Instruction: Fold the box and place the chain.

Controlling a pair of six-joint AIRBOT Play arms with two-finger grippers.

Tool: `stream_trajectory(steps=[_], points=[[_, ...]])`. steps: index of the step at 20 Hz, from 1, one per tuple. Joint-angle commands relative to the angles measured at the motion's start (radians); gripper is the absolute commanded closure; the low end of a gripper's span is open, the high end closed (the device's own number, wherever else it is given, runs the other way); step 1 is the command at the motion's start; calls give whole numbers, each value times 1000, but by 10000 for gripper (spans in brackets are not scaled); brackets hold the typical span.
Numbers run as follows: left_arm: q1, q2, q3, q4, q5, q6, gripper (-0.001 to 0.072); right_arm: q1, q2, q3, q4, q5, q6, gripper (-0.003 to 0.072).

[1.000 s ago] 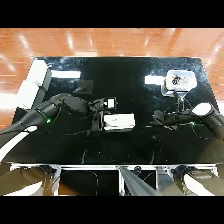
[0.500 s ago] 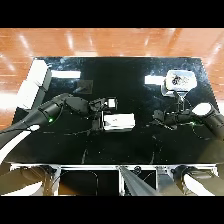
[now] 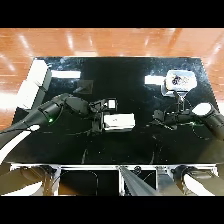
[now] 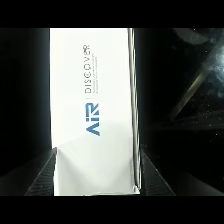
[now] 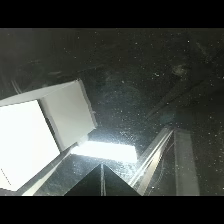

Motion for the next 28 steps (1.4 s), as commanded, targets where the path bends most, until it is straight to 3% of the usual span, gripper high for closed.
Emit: stream_trajectory(steps=[1,15,20,28], points=[[2,0,0,8,0,-3,91,-1,0,1,0,0,0,658],[32,12,1,5,3,-3,91,0,0,1,-18,13,0,658],[30,9,0,8,58,-4,91,0,0,1,-18,13,0,659],[31,7,0,9,21,-3,91,0,0,1,-18,13,0,659]])
